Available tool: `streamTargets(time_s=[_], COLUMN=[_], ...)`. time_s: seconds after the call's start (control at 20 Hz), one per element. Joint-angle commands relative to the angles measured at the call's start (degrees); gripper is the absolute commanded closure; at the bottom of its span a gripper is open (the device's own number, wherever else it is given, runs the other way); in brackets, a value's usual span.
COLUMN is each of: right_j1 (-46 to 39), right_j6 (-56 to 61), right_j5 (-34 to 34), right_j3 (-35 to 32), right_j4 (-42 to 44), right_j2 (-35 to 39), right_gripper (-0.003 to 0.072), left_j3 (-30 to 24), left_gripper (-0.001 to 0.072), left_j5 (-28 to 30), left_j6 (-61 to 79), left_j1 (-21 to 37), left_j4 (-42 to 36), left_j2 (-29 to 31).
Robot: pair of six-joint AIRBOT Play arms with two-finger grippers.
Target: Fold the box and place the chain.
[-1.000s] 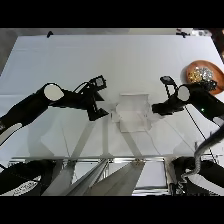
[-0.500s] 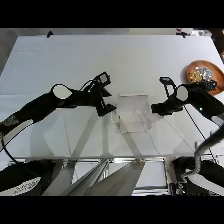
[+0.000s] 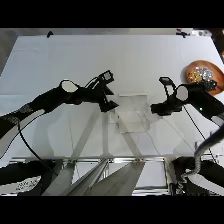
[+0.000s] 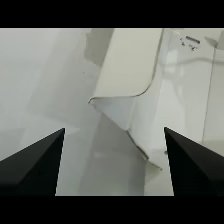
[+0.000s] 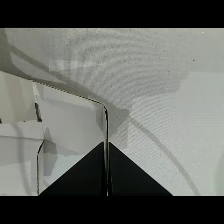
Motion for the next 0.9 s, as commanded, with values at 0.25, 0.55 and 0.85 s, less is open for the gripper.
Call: streamTargets(time_s=[0.25,0.55,0.85], right_j1=[-0.02,-0.02,-0.02], right_j6=[-0.13,-0.13,-0.15], right_j5=[0.02,0.07,-0.02], right_j3=[0.04,0.04,0.04], right_j4=[0.15,0.17,0.15], right_j2=[-0.02,-0.02,-0.02], right_gripper=[0.068,0.068,0.068], left_j3=[1.88,2.19,2.29], left_gripper=[0.0017,0.0017,0.0026], left_j5=[-4.42,-0.79,0.04], left_j6=[-0.92,2.93,2.49], left_j1=[3.15,-0.17,-2.16], left_j4=[1.49,1.99,-2.45], left_j2=[-1.99,-2.38,-4.52])
